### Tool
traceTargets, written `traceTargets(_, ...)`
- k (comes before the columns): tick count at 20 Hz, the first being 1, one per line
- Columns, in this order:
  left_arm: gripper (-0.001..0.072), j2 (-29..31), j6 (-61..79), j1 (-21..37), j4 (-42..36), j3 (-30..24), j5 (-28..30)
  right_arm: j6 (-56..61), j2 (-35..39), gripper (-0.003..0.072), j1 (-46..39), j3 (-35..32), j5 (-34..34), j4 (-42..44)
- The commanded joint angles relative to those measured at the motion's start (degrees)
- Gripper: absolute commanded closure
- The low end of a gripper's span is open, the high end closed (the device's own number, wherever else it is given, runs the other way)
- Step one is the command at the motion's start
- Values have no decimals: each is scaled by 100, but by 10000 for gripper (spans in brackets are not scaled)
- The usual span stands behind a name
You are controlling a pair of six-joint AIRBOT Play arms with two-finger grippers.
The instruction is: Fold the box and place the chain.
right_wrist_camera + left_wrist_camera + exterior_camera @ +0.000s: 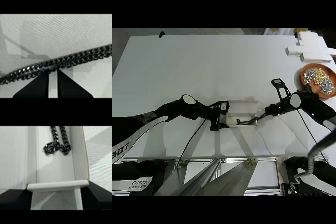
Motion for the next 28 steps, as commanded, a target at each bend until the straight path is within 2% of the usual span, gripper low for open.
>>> traceTargets(1, 677, 0, 0, 2, 2, 2, 2, 39, -4, 591, 7, -2, 358, -81)
traceTargets(4, 677, 0, 0, 2, 2, 2, 2, 39, -4, 607, 7, -2, 474, -79)
traceTargets(5, 677, 0, 0, 2, 2, 2, 2, 37, -2, 660, 7, -2, 525, -76)
traceTargets(8, 677, 0, 0, 2, 2, 2, 2, -33, 140, 670, 7, -2, 660, -79)
traceTargets(13, 677, 0, 0, 2, 2, 2, 2, -168, 1478, 670, 7, -2, 1051, 17)
traceTargets(17, 677, 0, 0, 2, 2, 2, 2, -605, 2839, 670, 7, -2, 1368, 1128)
traceTargets(20, 677, 0, -2, 2, 2, 2, 2, -1010, 3467, 670, 7, -2, 1370, 2682)
traceTargets(22, 677, 0, 0, 2, 2, 2, 2, -1394, 3582, 670, 17, -2, 1373, 3613)
traceTargets(24, 677, 0, 0, 2, 2, 2, 2, -1843, 3580, 670, 227, -2, 1211, 4175)
traceTargets(28, 677, 0, 0, 2, 2, 2, 2, -1862, 3451, 670, 1143, -2, 437, 4201)
